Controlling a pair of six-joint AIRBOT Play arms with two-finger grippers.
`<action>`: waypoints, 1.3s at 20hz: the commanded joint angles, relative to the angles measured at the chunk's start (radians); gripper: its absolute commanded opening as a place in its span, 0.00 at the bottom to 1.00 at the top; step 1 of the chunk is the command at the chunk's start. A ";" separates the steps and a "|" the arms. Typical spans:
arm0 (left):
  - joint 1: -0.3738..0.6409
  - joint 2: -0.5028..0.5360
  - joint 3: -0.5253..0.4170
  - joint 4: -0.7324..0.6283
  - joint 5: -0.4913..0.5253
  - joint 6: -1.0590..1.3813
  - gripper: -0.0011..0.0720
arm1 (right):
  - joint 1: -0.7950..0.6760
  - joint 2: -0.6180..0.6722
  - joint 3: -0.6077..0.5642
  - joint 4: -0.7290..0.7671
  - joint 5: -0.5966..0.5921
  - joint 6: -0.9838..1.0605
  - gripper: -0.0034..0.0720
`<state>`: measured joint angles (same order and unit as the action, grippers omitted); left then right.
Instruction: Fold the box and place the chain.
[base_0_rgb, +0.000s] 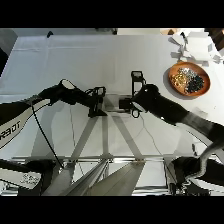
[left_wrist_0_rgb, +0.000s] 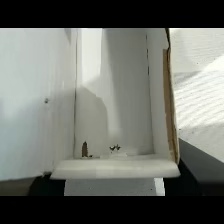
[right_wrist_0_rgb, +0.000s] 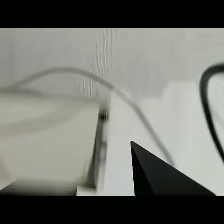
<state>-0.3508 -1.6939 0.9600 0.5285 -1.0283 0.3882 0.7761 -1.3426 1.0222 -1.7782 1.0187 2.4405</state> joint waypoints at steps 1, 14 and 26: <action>0.000 0.000 0.000 0.001 0.000 0.000 0.21 | 0.030 0.127 0.000 -0.041 0.060 -0.096 0.50; 0.000 0.000 0.000 0.001 0.000 0.000 0.21 | -0.365 0.258 0.000 -0.340 -0.020 -0.092 0.50; 0.000 0.000 0.000 0.001 0.000 0.000 0.21 | -0.915 0.031 0.000 -0.083 -0.436 -0.261 0.77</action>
<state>-0.3511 -1.6939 0.9600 0.5293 -1.0290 0.3878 -0.0555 -1.2156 1.0222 -1.9827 0.6426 2.2578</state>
